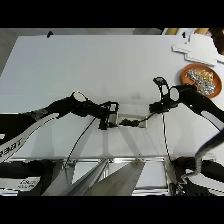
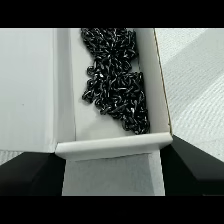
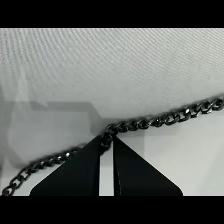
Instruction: Fold the box and place the chain.
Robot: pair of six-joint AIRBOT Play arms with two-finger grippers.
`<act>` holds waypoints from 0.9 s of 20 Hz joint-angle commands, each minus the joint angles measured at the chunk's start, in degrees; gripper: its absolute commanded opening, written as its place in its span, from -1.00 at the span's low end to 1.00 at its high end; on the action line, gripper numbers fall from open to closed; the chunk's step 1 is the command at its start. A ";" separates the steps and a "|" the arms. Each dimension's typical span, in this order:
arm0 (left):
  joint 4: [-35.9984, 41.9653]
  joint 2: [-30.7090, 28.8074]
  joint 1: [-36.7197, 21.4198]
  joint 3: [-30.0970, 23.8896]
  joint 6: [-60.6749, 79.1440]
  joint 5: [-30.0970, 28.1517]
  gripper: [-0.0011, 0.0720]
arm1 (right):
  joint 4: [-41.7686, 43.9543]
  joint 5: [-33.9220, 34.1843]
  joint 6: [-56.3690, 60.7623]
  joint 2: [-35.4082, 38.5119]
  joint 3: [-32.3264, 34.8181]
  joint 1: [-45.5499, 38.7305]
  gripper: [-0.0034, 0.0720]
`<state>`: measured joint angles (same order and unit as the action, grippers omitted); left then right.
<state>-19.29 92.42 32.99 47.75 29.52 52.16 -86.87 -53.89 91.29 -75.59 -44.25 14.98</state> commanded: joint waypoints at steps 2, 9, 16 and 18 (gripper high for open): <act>-0.02 0.00 -0.04 0.04 0.02 0.00 -0.41 | -0.37 -4.66 -1.53 5.27 0.00 0.07 -0.87; -0.02 0.00 -0.04 0.04 0.02 0.09 -0.41 | 1.51 -11.13 -3.50 25.29 0.00 2.43 -0.87; -0.02 0.00 -0.04 0.04 0.02 0.15 -0.41 | 15.41 -8.90 -7.78 31.76 0.00 15.32 -0.87; 0.00 0.00 -0.04 0.04 0.00 0.15 -0.41 | 16.90 -5.66 -7.76 31.74 0.00 18.67 -0.87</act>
